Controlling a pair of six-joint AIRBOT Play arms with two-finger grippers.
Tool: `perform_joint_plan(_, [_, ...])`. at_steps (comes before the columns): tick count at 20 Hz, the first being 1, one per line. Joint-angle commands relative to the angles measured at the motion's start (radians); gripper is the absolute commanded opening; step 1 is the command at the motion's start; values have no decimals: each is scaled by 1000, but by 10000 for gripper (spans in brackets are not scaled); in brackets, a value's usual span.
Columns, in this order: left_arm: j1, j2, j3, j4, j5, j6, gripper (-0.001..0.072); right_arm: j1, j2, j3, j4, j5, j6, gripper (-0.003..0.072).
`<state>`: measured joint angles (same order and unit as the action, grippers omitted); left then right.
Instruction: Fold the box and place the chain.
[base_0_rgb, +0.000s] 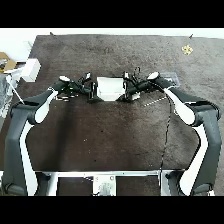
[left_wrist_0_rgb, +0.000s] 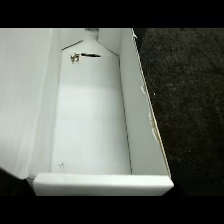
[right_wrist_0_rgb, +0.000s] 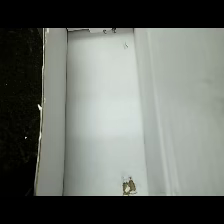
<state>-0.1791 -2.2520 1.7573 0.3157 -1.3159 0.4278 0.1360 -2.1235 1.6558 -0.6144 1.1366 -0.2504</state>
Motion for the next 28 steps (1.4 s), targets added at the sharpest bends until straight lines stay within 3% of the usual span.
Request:
perform_joint_plan(1, [0,0,0,-1,-4,0,578,0,0,0,0,0,1,446])
perform_joint_plan(2, [0,0,0,1,-4,0,447,0,0,0,0,0,1,446])
perform_joint_plan(3, [0,0,0,4,-4,0,400,0,0,0,0,0,1,446])
perform_joint_plan(28, [0,0,0,43,-3,-8,401,0,0,0,0,0,1,446])
